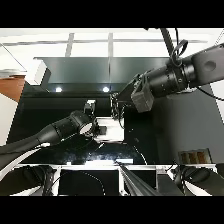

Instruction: Fold the box and place the chain.

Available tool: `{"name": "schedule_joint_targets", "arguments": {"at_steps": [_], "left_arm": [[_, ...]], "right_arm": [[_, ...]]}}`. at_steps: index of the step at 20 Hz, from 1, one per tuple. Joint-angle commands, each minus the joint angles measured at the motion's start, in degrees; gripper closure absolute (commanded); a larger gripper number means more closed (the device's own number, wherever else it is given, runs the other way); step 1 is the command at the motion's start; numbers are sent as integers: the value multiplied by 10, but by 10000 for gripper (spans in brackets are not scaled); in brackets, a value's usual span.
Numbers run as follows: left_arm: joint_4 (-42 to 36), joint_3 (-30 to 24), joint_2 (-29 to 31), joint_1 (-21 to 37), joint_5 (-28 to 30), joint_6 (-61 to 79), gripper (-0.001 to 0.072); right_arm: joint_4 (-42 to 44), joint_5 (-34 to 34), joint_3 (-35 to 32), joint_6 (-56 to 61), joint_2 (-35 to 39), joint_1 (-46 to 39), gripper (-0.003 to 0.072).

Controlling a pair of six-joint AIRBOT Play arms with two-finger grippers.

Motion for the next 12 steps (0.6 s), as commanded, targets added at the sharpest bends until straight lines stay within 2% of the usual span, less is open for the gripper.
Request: {"name": "schedule_joint_targets", "arguments": {"at_steps": [1,6,12], "left_arm": [[0,0,0,0,0,0,680],[0,0,0,0,0,0,679],[0,0,0,0,0,0,679]], "right_arm": [[1,22,0,2,0,1,663],[-3,10,0,3,0,1,663],[-89,-57,-4,43,0,1,663]]}}
